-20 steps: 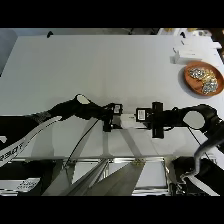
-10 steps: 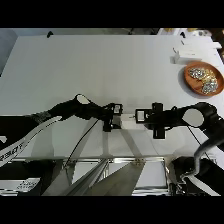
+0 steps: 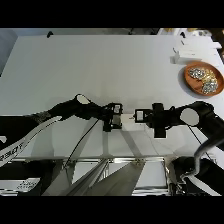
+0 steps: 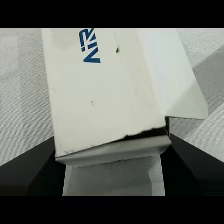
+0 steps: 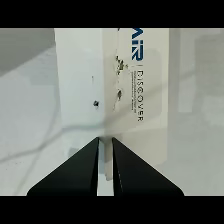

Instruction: Fold the box and place the chain.

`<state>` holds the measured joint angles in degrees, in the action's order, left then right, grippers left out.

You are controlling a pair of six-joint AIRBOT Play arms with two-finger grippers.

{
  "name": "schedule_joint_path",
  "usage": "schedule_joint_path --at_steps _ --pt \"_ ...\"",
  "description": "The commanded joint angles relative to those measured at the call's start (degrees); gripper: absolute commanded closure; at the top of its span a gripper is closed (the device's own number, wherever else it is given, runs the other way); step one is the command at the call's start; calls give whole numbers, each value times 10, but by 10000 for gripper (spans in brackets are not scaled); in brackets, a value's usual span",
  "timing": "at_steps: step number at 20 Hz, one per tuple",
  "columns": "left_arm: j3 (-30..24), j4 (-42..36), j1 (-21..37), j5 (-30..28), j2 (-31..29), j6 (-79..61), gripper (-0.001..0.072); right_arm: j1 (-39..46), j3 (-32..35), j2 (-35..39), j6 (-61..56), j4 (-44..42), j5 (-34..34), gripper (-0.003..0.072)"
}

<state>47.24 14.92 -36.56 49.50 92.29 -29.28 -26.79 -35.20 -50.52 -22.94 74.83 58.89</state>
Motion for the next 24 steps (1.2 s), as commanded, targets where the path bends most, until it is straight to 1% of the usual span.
schedule_joint_path --at_steps 1,2,4,6,7,8,11,13,16,19,20,21,24 --pt "0 1 0 1 0 -1 525 0 0 2 -8 3 -2 606" --pt "0 1 0 1 0 -1 525 0 0 4 -8 -5 0 597" --pt "0 1 0 1 0 -1 525 0 0 7 -8 -38 8 481" --pt "0 1 0 1 0 -1 525 0 0 7 -5 -50 8 477" --pt "0 1 0 1 0 -1 525 0 0 6 -5 -45 6 433" --pt "0 1 0 1 0 -1 525 0 0 3 -5 -43 6 410" --pt "0 1 0 1 0 -1 525 0 0 -9 -5 -38 -1 411" --pt "0 1 0 1 0 -1 525 0 0 -10 -11 -13 -15 413" --pt "0 1 0 1 0 -1 525 0 0 -7 -13 -1 -26 517" --pt "0 1 0 1 0 -1 525 0 0 3 -12 -1 -28 535" --pt "0 1 0 1 0 -1 525 0 0 7 -12 -1 -28 579" --pt "0 1 0 1 0 -1 525 0 0 9 -12 -1 -28 599" --pt "0 1 0 1 0 -1 525 0 0 10 -13 0 -31 607"
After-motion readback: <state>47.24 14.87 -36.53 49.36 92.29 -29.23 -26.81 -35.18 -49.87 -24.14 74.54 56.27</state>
